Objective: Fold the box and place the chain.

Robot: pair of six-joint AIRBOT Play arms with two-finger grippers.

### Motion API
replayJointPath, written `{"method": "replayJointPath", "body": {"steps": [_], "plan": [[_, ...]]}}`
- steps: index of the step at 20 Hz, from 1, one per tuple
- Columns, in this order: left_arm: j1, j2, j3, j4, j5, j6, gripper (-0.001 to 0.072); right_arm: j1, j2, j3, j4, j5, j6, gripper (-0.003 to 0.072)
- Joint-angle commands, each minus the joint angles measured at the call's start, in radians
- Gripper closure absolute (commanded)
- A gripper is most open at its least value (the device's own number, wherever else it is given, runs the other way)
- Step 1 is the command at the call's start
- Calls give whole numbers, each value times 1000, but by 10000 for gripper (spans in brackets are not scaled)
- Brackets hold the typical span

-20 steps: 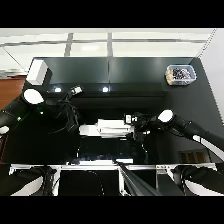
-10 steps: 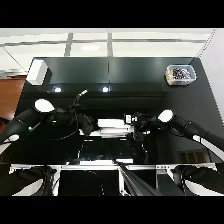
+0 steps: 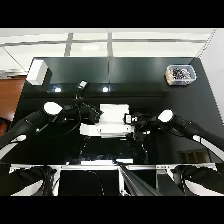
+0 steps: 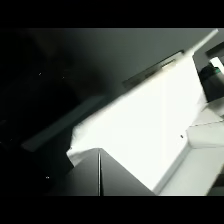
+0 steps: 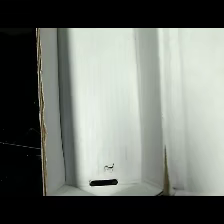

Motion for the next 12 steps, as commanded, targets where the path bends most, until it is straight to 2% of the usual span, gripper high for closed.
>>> {"method": "replayJointPath", "body": {"steps": [1, 4, 7, 9, 12], "plan": [[-3, -71, 1, 24, -11, 0, 685, 0, 0, 0, 0, 0, 0, 557], [-1, -129, 1, 24, -82, 0, 685, 0, 0, 0, 0, 0, 0, 557], [11, -115, 11, 69, -90, 0, 687, 0, 0, 0, 0, 0, 0, 557], [43, -56, 38, 117, -106, -5, 687, 0, 0, 0, 0, 0, 0, 557], [124, 93, 56, 159, -177, -8, 687, 0, 0, 0, 0, 0, 0, 557]]}}
